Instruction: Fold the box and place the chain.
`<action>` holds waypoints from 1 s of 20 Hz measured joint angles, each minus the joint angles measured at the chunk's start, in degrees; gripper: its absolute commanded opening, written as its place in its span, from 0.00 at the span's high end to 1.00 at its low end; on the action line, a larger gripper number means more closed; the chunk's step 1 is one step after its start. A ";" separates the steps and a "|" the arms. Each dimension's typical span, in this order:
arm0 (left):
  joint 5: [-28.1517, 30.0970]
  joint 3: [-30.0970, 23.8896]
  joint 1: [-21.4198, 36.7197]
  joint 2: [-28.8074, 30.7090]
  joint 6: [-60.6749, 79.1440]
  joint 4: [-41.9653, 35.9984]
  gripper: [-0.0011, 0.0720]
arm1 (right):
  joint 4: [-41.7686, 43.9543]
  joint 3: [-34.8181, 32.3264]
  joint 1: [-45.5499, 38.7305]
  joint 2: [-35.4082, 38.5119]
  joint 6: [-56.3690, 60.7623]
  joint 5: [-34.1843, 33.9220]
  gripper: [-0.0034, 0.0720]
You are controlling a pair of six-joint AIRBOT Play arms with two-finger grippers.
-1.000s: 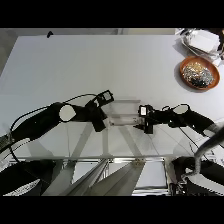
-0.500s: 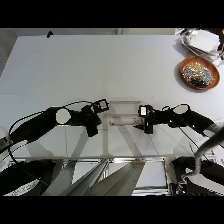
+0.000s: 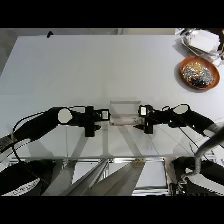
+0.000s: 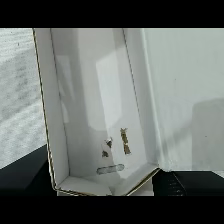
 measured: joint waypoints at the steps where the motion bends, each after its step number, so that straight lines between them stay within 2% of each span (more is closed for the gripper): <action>1: 1.03 0.00 -0.09 -0.13 1.01 -0.74 0.51 | 0.02 0.00 0.00 0.02 0.00 0.00 0.39; 4: 3.37 0.00 -0.24 -0.35 2.69 -2.69 0.50 | 0.02 0.00 0.00 0.00 0.00 0.00 0.39; 6: 4.20 0.00 -0.26 -0.70 3.43 -3.39 0.36 | 0.02 0.00 0.00 0.00 0.00 -0.02 0.39; 11: 4.96 0.00 -0.35 -1.75 6.67 -5.44 0.35 | 0.02 0.00 0.00 0.00 0.00 0.00 0.39; 16: 4.42 0.00 -0.42 -2.01 11.45 -9.86 0.39 | 0.02 0.00 0.00 0.02 0.00 0.00 0.39; 18: 4.22 0.00 -0.46 -2.03 12.20 -10.80 0.55 | 0.02 0.00 0.00 0.02 0.00 0.00 0.39; 20: 4.04 0.00 -0.76 -2.03 12.66 -11.30 0.56 | 0.02 0.00 0.00 0.02 0.00 0.00 0.39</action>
